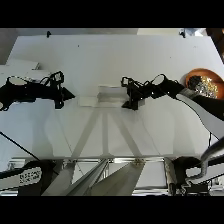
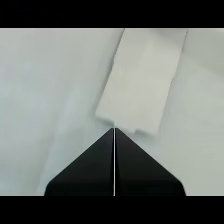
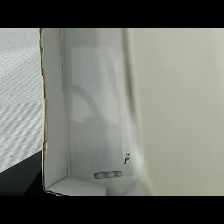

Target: Fold the box and place the chain.

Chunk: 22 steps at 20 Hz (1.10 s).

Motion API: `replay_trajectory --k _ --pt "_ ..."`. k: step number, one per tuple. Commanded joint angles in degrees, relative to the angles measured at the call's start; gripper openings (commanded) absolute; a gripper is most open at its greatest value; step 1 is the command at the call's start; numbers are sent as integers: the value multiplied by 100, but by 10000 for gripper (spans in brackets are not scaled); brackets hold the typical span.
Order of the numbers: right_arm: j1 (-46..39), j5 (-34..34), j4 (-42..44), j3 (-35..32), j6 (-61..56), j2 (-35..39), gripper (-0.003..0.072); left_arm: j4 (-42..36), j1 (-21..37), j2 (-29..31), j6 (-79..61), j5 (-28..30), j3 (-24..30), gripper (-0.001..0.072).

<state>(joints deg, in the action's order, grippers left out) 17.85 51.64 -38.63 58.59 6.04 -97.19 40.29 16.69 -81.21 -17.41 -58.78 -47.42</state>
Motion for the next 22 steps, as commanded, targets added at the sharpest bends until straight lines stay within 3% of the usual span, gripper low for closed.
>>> replay_trajectory --k 1,4,10,16,22 --pt "4 0 2 -2 0 2 473 525 28 -76 391 367 125 7" --pt "4 0 2 -2 0 2 473 531 -157 -219 350 669 240 7" --pt "4 2 2 -2 0 2 473 153 -509 -529 -85 645 247 8" --pt "4 2 2 -2 0 2 473 -26 -529 -420 -87 531 247 7" --pt "4 0 2 -2 0 2 473 -1043 -533 -420 -614 107 247 7"
